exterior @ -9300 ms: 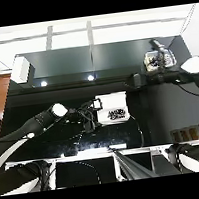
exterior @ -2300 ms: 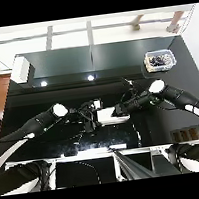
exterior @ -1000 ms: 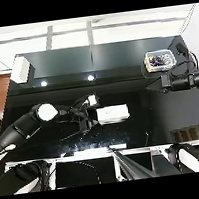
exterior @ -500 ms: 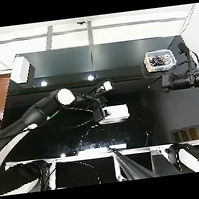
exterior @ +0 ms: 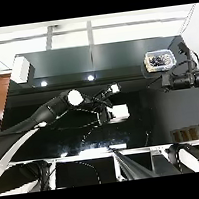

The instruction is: Fold the box and place the chain.

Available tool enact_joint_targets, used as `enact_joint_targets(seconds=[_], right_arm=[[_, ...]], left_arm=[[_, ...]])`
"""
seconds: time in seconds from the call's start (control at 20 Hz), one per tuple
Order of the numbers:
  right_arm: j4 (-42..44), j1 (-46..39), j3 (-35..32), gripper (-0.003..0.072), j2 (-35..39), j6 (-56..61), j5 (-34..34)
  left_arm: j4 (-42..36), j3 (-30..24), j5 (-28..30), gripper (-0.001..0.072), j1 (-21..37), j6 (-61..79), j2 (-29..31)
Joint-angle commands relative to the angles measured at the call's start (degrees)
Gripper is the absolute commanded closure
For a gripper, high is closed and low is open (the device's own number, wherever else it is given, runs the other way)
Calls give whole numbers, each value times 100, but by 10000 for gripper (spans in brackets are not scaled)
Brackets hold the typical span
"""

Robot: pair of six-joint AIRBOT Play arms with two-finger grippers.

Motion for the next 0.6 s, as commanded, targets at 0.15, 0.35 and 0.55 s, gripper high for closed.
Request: enact_joint_targets(seconds=[0.15, 0.35, 0.55], right_arm=[[15, -4, 2, 676, 4, 4, -61], [15, -4, 2, 676, 4, 2, -96], [13, -4, 2, 676, 4, -9, -127]], left_arm=[[48, 9, -2, 4, -26, -2, -26], [81, 9, -2, 4, -85, -2, -26], [214, 7, 28, 5, -133, -2, -33]])
